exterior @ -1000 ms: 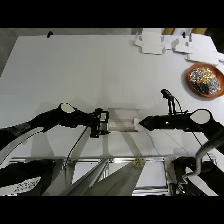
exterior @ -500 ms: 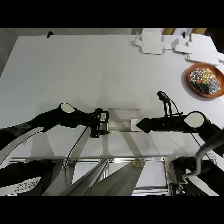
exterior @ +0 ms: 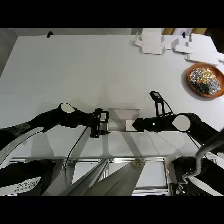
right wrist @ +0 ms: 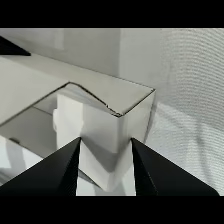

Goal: Fold the box and place the chain.

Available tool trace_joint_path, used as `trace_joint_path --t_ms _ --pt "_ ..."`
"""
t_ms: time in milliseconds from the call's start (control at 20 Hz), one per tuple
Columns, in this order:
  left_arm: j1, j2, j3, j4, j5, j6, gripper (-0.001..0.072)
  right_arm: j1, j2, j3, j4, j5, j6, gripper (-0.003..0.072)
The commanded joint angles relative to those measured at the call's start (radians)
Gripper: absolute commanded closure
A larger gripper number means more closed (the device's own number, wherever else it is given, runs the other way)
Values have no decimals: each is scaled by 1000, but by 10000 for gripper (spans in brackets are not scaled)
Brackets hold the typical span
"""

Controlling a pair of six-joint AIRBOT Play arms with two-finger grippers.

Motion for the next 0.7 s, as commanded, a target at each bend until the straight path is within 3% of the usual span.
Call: trace_joint_path --t_ms 0,350,650 --pt "1 0 0 0 0 0 502 98 -85 61 -148 -14 203 371" --pt "1 0 0 0 0 0 502 156 -173 167 -380 48 475 401" --pt "1 0 0 0 0 0 502 164 -209 221 -438 111 587 402"
